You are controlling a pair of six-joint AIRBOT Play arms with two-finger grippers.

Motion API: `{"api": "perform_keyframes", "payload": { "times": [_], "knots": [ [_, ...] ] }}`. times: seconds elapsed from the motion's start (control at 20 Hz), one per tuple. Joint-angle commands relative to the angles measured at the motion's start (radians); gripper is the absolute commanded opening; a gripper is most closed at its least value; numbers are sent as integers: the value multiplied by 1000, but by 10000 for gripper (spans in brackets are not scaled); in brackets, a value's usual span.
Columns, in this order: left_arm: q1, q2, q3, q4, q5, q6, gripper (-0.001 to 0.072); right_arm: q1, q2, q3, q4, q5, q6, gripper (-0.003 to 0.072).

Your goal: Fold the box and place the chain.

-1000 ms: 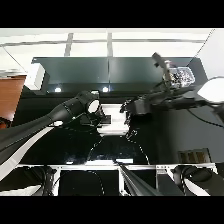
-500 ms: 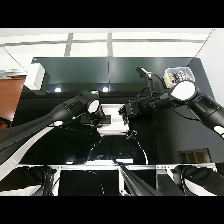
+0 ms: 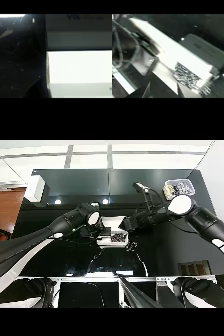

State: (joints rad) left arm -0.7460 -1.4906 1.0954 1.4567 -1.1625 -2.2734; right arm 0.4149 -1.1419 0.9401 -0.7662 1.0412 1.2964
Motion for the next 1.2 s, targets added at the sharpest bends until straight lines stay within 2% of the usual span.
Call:
{"api": "perform_keyframes", "payload": {
  "times": [0.0, 0.15, 0.2, 0.25, 0.3, 0.4, 0.6, 0.7, 0.85, 1.0, 1.1, 1.15],
  "knots": [
    [0, 0, 0, 0, 0, 0, 25, -127, 61, -1, -67, 143, 5, 399],
    [-1, 0, 0, -3, 2, -1, 25, -254, 183, -24, -136, 248, -3, 400],
    [-1, 0, 0, -3, 3, -1, 25, -281, 228, -50, -190, 240, -19, 453],
    [-1, 0, 0, -3, 3, -1, 25, -305, 276, -92, -267, 214, -22, 629],
    [-1, 0, 0, -3, 3, -1, 25, -315, 314, -141, -340, 198, -22, 689],
    [0, 0, 0, 0, 5, -1, 25, -310, 333, -255, -367, 185, -68, 697],
    [0, 0, 0, 1, 5, 0, 25, -281, 333, -472, -352, -97, -48, 697],
    [0, 0, 0, 1, 2, 0, 25, -282, 333, -512, -326, -165, 17, 697],
    [-1, 0, 0, 1, 2, 0, 24, -282, 333, -513, -225, -185, -21, 697],
    [-1, 0, 0, 1, 3, 0, 25, -254, 333, -513, -77, -199, -419, 697],
    [0, 0, 0, 1, 5, 0, 24, -199, 332, -514, -84, -273, -706, 697],
    [-1, 0, 0, 1, 6, 0, 25, -165, 326, -523, -78, -348, -879, 697]
  ]
}}
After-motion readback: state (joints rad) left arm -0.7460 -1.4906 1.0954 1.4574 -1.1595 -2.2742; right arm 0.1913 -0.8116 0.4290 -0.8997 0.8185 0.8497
